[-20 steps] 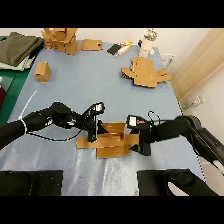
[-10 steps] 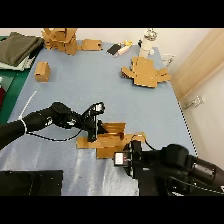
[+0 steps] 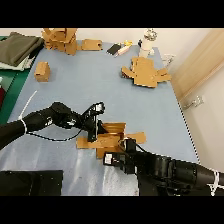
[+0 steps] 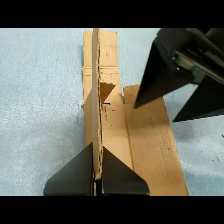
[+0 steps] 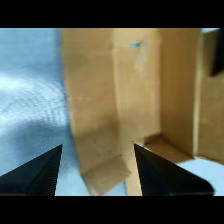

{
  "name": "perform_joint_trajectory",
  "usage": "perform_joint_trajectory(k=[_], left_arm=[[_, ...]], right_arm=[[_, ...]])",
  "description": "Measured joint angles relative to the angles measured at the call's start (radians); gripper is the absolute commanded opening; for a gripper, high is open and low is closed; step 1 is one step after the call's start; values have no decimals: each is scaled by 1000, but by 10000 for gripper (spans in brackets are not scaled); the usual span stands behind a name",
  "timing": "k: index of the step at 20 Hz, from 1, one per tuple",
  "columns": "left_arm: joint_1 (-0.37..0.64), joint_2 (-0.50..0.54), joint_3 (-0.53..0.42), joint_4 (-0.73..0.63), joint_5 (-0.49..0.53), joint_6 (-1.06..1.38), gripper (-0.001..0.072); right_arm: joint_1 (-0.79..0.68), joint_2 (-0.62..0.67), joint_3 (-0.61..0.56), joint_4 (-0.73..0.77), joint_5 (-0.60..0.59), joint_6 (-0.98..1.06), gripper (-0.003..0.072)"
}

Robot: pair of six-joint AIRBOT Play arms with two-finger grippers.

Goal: Fold the box.

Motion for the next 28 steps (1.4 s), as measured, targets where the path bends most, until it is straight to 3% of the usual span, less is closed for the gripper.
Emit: perform_joint_trajectory(k=[7, 17, 23, 28], left_arm=[[0, 0, 0, 0, 0, 0, 12], [0, 0, 0, 0, 0, 0, 12], [0, 0, 0, 0, 0, 0, 12], [0, 0, 0, 0, 0, 0, 12]], right_arm=[[6, -7, 8, -192, -24, 250, 710], [-70, 103, 6, -218, -93, 298, 710], [-229, 116, 4, 19, -1, -49, 711], [-468, 112, 2, 407, 69, -548, 711]])
